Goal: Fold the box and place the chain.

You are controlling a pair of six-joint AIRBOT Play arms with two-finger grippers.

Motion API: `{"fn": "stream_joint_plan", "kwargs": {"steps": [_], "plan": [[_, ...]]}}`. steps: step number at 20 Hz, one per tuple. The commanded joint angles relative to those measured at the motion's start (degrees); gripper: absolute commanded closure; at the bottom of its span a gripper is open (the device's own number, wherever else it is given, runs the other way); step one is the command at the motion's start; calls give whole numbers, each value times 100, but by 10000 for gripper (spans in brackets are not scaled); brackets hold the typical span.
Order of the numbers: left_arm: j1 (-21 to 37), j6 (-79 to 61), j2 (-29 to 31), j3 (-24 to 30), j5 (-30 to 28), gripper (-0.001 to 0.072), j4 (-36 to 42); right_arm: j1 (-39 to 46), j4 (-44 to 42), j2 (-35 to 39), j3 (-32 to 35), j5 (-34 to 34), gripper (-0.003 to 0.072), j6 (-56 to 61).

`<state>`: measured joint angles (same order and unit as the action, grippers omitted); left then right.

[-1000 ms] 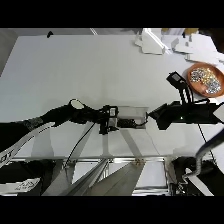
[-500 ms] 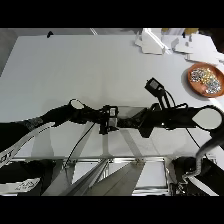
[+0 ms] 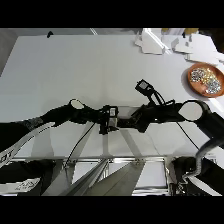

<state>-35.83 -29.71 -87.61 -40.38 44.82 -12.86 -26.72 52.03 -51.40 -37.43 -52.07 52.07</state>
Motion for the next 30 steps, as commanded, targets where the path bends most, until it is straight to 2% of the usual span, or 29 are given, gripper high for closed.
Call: {"fn": "stream_joint_plan", "kwargs": {"steps": [1, 4, 8, 12, 16, 22, 25, 27, 30], "plan": [[2, -2, 2, -2, 0, 574, 0, 662, 352, 400, -42, -601, 420, -1045], [2, 0, 2, -4, 0, 574, 0, 1502, 627, 592, -39, -1043, 422, -1961], [2, -2, 2, -4, -2, 575, 0, 2144, 625, 472, 227, -979, 423, -3993], [2, -2, 2, -2, 0, 575, 0, 2205, 595, 44, 758, -761, 465, -5075], [2, -2, 2, -4, 0, 574, 0, 1930, 511, -378, 990, -350, 463, -5711], [2, -2, 2, -4, -2, 574, 0, 1668, -151, -1010, 990, 22, 471, -6030], [2, -2, 2, -4, -2, 574, 0, 1692, -105, -1003, 990, 70, 654, -5934], [2, -2, 2, -4, -2, 574, -2, 1692, 146, -852, 988, 87, 671, -5560], [2, -2, 2, -2, 0, 574, 0, 1692, 1320, -407, 986, 70, 671, -4651]]}}
